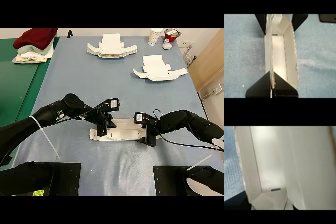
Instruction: Fold the box.
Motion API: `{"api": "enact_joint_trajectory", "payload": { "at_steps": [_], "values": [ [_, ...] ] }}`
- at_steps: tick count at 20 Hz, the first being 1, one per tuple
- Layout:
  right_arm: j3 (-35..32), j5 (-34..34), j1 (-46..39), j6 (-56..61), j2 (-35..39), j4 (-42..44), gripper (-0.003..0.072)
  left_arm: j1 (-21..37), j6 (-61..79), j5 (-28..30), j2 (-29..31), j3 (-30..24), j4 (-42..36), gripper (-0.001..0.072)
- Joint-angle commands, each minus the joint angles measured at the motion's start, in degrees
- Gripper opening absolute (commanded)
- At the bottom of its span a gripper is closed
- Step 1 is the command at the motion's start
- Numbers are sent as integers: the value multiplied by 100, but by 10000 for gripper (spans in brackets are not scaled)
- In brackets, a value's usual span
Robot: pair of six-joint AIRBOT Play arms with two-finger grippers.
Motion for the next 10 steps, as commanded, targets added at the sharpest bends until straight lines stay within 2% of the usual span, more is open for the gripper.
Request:
{"api": "enact_joint_trajectory", "payload": {
  "at_steps": [1, 2, 3, 6, 8, 10],
  "values": [
    [-7, 107, 35, -2, -57, -17, 632, 0, 2, 2, -4, -2, 0, 15],
    [-7, 120, 35, -2, -72, -20, 494, 0, 2, 2, -4, -2, 0, 15],
    [-7, 125, 35, -2, -79, -20, 446, 0, 2, 2, -4, -2, 0, 15],
    [-7, 127, 35, -2, -109, -92, 452, 0, 2, 2, -4, -2, 0, 15],
    [-7, 127, 35, -2, -109, -129, 542, 0, 0, 2, -4, -2, 2, 15],
    [-7, 127, 35, -2, -109, -127, 553, 0, 2, 2, -4, -2, 0, 15]
  ]
}}
